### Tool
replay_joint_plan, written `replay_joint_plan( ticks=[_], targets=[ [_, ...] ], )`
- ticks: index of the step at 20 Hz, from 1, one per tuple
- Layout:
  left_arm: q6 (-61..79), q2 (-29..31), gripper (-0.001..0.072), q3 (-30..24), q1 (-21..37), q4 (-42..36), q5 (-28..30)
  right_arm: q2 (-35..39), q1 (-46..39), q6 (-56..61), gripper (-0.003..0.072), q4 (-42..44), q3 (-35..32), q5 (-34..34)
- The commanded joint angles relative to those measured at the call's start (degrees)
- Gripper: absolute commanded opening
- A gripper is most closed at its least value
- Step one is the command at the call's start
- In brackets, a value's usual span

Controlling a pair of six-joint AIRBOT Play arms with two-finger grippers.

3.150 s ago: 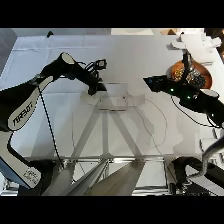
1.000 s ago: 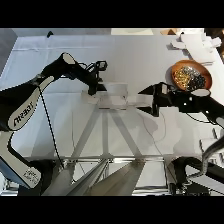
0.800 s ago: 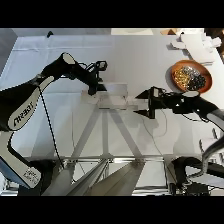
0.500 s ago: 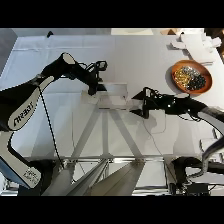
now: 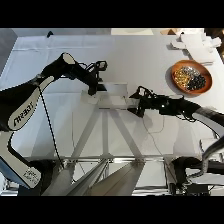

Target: Fold the box and place the chain.

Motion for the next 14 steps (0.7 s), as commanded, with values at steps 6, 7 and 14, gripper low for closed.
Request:
replay_joint_plan(
  ticks=[6, 7, 14],
  targets=[
    [0.0, 0.0, 0.0012, 0.0, 0.0, 0.0, 0.0, -0.1, 0.4, 4.8, 0.0699, 8.4, 0.0, -2.8],
    [0.0, 0.0, 0.0012, 0.0, 0.0, 0.0, 0.0, -0.1, 0.4, 4.8, 0.0699, 8.1, 0.0, -2.6],
    [0.0, 0.0, 0.0012, 0.0, 0.0, 0.0, 0.0, -0.1, 0.3, 4.8, 0.0696, 7.8, 0.2, -1.2]
  ],
)
